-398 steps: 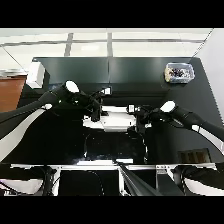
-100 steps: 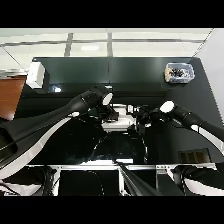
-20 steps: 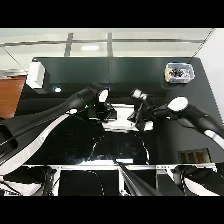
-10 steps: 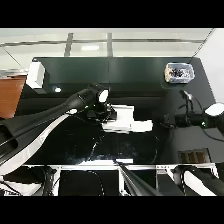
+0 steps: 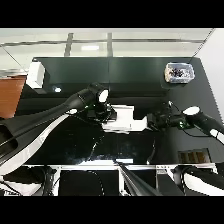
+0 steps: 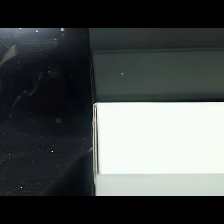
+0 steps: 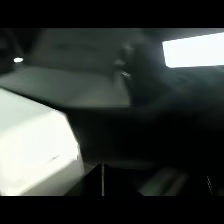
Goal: Fold the box and place the chain.
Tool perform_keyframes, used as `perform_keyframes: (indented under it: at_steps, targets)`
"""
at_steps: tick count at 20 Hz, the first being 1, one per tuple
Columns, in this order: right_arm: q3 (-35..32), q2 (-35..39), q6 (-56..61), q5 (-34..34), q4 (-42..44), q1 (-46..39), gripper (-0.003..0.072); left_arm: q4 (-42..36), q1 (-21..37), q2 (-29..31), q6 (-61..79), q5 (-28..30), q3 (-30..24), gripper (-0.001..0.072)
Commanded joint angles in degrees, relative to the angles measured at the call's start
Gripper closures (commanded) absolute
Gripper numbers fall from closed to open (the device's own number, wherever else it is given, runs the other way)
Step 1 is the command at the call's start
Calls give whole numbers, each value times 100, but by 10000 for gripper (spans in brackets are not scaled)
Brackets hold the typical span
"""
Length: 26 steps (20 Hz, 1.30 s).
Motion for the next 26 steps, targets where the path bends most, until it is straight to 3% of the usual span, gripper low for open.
perform_keyframes:
  at_steps: [1, 2, 4, 14, 22, 24, 26]
  targets:
    - [654, -127, -199, 551, -15, 190, 412, -7, 4, 0, 2, 4, 4, 682]
    - [780, -127, -199, 715, -55, 190, 253, -7, 4, 0, 2, 9, 4, 682]
    - [866, -127, -199, 914, -55, 205, 241, -7, 4, 0, 2, 13, 4, 682]
    - [1224, -127, 667, 614, -251, 1049, 272, -7, 4, 0, 2, 9, 4, 682]
    - [2004, -131, 3729, 85, -3047, 2332, 273, -4, 4, -2, 2, 2, 4, 682]
    - [2009, -160, 4083, -57, -3220, 2529, 389, -7, 4, -2, 2, 22, 4, 682]
    - [2013, -229, 4426, -254, -3324, 2717, 389, -4, 4, -2, 2, 17, 4, 682]
